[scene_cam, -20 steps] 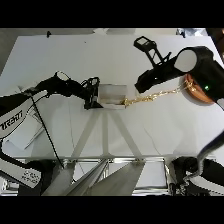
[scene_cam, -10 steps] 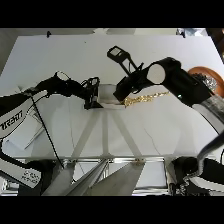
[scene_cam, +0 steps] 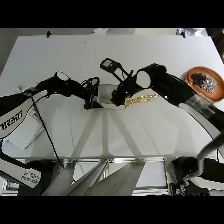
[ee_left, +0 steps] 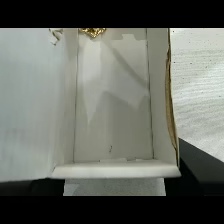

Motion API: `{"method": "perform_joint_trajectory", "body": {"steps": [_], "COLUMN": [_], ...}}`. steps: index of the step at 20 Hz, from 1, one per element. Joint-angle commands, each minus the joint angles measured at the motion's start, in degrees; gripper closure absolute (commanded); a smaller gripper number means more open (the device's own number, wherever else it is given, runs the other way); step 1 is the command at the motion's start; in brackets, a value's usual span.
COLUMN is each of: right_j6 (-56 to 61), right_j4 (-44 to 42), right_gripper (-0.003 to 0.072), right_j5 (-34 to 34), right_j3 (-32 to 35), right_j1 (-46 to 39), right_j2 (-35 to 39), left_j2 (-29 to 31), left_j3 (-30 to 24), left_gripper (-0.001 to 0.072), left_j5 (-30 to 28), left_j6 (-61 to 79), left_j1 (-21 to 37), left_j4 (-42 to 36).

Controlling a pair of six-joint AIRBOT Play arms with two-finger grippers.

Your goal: Fold the box and place the chain.

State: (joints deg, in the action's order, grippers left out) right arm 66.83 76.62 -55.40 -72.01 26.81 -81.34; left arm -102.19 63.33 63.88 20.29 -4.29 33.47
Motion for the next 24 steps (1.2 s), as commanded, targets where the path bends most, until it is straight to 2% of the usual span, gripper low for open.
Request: {"method": "perform_joint_trajectory", "body": {"steps": [1, 6, 7, 8, 12, 17, 18, 21, 24], "right_j6": [-4.6, -4.6, -3.3, -3.3, -16.1, -40.9, -43.6, -49.2, -49.4], "right_j4": [8.4, 10.6, 10.6, 10.6, 10.2, 3.1, 3.1, 3.0, 2.8], "right_gripper": [0.0367, 0.0337, 0.0276, 0.0257, 0.0215, 0.0193, 0.0135, 0.0134, 0.0130], "right_j5": [-2.5, -8.9, -9.1, -9.6, -14.9, -15.9, -15.2, -13.9, -14.1], "right_j3": [0.0, 0.0, 0.0, 0.0, 0.0, 0.0, 0.0, 0.0, 0.0], "right_j1": [-1.3, -14.2, -17.3, -20.5, -28.3, -28.8, -28.3, -27.2, -25.6], "right_j2": [4.7, 6.8, 6.8, 6.7, 6.2, 2.4, 1.3, -2.1, -6.3], "left_j2": [0.0, 0.0, 0.0, 0.0, 0.0, 0.0, 0.0, 0.0, 0.0], "left_j3": [0.0, 0.0, 0.0, 0.0, 0.0, 0.0, 0.0, 0.0, 0.0], "left_gripper": [0.0374, 0.0374, 0.0374, 0.0374, 0.0374, 0.0374, 0.0374, 0.0374, 0.0374], "left_j5": [0.0, 0.0, 0.0, 0.0, 0.0, 0.0, 0.0, 0.0, 0.0], "left_j6": [0.0, 0.0, 0.0, 0.0, 0.0, 0.0, 0.0, 0.0, 0.0], "left_j1": [0.0, 0.0, 0.0, 0.0, 0.0, 0.0, 0.0, 0.0, 0.0], "left_j4": [0.0, 0.0, 0.0, 0.0, 0.0, 0.0, 0.0, 0.0, 0.0]}}
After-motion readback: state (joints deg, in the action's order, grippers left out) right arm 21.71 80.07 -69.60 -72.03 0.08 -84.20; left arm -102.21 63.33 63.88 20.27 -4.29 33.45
